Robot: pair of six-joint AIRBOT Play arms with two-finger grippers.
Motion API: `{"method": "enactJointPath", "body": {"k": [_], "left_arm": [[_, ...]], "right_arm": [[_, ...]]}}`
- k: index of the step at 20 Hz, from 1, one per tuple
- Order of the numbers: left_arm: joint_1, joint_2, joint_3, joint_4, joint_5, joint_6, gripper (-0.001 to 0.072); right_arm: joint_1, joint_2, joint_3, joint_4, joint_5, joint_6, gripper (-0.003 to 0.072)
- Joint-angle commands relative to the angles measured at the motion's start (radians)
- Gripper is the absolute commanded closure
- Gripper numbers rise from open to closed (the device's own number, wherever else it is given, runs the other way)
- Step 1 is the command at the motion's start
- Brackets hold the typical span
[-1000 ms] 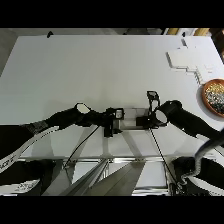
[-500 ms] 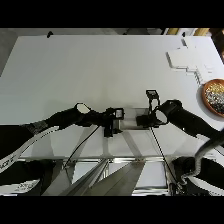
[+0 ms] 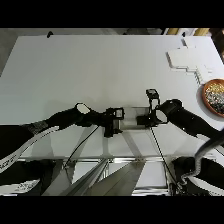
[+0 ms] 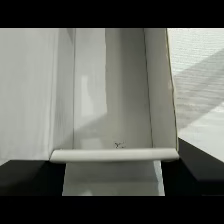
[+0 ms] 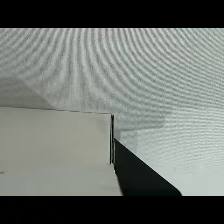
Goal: Fold the box and place the chain.
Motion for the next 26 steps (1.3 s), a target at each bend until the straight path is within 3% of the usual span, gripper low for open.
{"method": "enactJointPath", "body": {"k": [1,2,5,8,10,12,19,22,26], "left_arm": [[0.001,0.001,0.000,0.000,0.001,-0.001,0.0501],[0.001,0.001,0.000,-0.001,0.001,-0.001,0.0501],[0.001,0.001,0.000,-0.001,0.001,-0.001,0.0501],[0.001,0.001,0.000,0.000,0.001,-0.001,0.0501],[0.001,0.001,0.000,-0.001,0.001,-0.001,0.0501],[0.001,0.001,0.000,-0.001,0.001,-0.001,0.0501],[0.001,0.001,0.000,-0.001,0.001,-0.001,0.0501],[0.001,0.001,0.000,-0.001,0.001,-0.001,0.0501],[0.001,0.001,0.000,-0.001,0.001,-0.001,0.0501]], "right_arm": [[0.000,0.010,0.000,0.002,0.022,-0.002,0.0481],[0.000,0.028,0.000,0.005,0.022,-0.002,0.0391],[0.000,0.117,0.015,0.008,0.050,-0.071,0.0347],[-0.034,0.212,0.106,0.014,0.225,-0.198,0.0338],[-0.146,0.254,0.222,-0.016,0.347,-0.289,0.0320],[-0.327,0.275,0.330,-0.060,0.379,-0.389,0.0322],[-1.018,0.188,0.370,-0.089,0.135,-0.628,0.0328],[-1.196,0.090,0.370,-0.089,0.060,-0.641,0.0329],[-1.304,-0.029,0.370,-0.089,0.019,-0.737,0.0329]]}}
